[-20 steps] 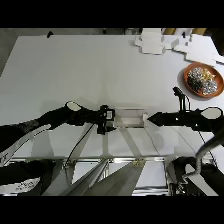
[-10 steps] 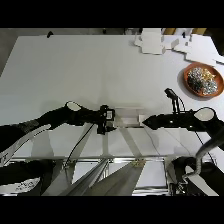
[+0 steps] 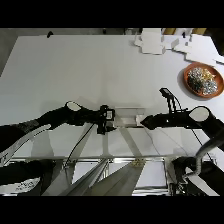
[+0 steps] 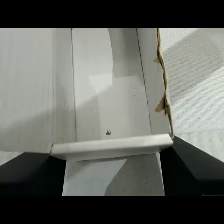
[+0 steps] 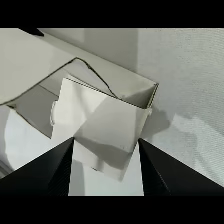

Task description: Fold the box and place the chain.

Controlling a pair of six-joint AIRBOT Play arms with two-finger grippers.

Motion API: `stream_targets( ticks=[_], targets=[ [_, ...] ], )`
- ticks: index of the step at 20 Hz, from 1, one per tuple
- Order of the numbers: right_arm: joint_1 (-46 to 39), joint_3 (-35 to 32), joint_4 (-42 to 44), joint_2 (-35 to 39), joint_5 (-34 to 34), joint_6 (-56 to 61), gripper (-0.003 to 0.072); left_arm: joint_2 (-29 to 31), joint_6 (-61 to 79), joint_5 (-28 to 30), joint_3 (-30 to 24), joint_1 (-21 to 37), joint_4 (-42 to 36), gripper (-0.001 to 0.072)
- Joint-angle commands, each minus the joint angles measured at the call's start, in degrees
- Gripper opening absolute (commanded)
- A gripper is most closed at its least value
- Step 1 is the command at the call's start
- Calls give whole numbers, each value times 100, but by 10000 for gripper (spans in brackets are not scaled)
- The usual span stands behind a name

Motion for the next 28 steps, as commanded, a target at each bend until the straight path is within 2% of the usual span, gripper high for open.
stream_targets(
  ticks=[1, 5, 8, 12, 14, 28],
  targets=[
    [332, 164, -361, -85, -125, 595, 405, 4, 2, -2, 4, -2, 4, 214],
    [708, 466, -518, -348, -249, 964, 357, 4, 0, 0, 4, -2, 2, 214],
    [1003, 697, -957, -636, -219, 1659, 357, 4, 2, 0, 4, -2, 4, 214],
    [1394, 931, -2214, -850, -223, 3128, 344, 4, 2, 0, 4, -2, 2, 214],
    [1475, 1038, -2542, -922, -203, 3602, 344, 4, 2, -2, 4, -2, 4, 214],
    [1812, 1287, -2745, -1257, -258, 4135, 339, 4, 2, 0, 4, -2, 2, 214]
  ],
)
